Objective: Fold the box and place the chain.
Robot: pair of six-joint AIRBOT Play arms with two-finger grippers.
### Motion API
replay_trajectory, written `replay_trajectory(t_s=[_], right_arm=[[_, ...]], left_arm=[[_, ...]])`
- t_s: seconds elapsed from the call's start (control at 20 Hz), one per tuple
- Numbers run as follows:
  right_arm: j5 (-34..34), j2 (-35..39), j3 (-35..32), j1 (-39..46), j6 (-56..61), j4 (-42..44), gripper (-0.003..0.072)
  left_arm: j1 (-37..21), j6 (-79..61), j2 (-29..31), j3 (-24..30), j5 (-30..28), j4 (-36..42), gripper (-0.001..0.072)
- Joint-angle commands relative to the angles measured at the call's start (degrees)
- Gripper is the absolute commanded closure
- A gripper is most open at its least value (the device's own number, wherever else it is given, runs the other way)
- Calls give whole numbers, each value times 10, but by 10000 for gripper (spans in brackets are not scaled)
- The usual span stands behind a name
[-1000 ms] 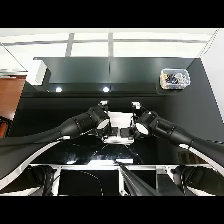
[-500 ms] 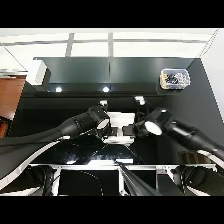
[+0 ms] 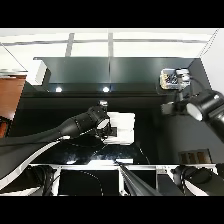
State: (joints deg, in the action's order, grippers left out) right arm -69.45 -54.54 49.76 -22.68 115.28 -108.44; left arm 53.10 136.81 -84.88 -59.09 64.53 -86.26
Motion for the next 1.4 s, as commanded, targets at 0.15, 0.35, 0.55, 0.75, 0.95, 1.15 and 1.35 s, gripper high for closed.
replay_trajectory(t_s=[0.15,0.35,0.55,0.75,0.95,1.15,1.35], right_arm=[[111,-101,37,178,-48,-43,16],[126,-219,183,183,-64,-30,17],[97,-370,370,209,-76,78,17],[60,-480,479,245,-80,194,18],[71,-523,486,262,-80,204,19],[88,-544,486,268,-79,211,147],[98,-557,489,275,-79,216,147]], left_arm=[[0,-1,0,0,7,0,683],[0,-1,0,0,7,0,683],[0,-1,0,0,7,2,683],[0,-1,0,0,7,2,683],[0,-1,0,0,7,2,683],[0,-1,0,0,8,2,683],[0,-1,0,0,20,2,683]])
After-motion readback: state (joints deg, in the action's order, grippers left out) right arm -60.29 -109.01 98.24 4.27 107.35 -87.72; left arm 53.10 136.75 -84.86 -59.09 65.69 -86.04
